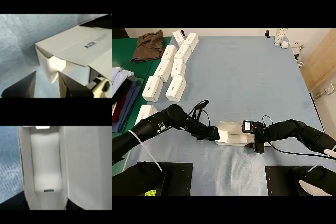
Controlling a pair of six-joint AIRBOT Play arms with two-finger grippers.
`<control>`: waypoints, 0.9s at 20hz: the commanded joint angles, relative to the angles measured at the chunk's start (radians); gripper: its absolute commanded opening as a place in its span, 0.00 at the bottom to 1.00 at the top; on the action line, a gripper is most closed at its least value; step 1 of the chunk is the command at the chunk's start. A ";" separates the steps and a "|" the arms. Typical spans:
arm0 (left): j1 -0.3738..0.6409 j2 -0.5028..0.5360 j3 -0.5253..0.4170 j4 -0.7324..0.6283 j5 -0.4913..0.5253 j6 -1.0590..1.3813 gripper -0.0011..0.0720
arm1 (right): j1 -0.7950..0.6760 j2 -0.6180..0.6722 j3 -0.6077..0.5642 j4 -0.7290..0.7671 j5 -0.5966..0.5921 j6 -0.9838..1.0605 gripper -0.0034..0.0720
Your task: Fold the box.
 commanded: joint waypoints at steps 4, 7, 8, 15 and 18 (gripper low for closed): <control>-0.177 -0.025 0.129 0.377 0.025 -0.431 0.58 | 0.001 0.001 0.001 0.000 0.001 0.000 0.73; -0.219 -0.083 0.175 0.391 0.017 -0.490 0.58 | 0.001 0.001 0.001 0.000 0.001 0.000 0.73; -0.236 -0.105 0.195 0.402 0.006 -0.513 0.58 | 0.001 0.001 0.001 0.000 0.001 0.000 0.73; -0.344 -0.193 0.296 0.597 -0.121 -0.769 0.55 | 0.001 0.001 0.001 0.000 0.000 0.000 0.73; -0.370 -0.224 0.322 0.618 -0.119 -0.793 0.49 | 0.001 0.001 0.001 0.000 0.001 0.000 0.73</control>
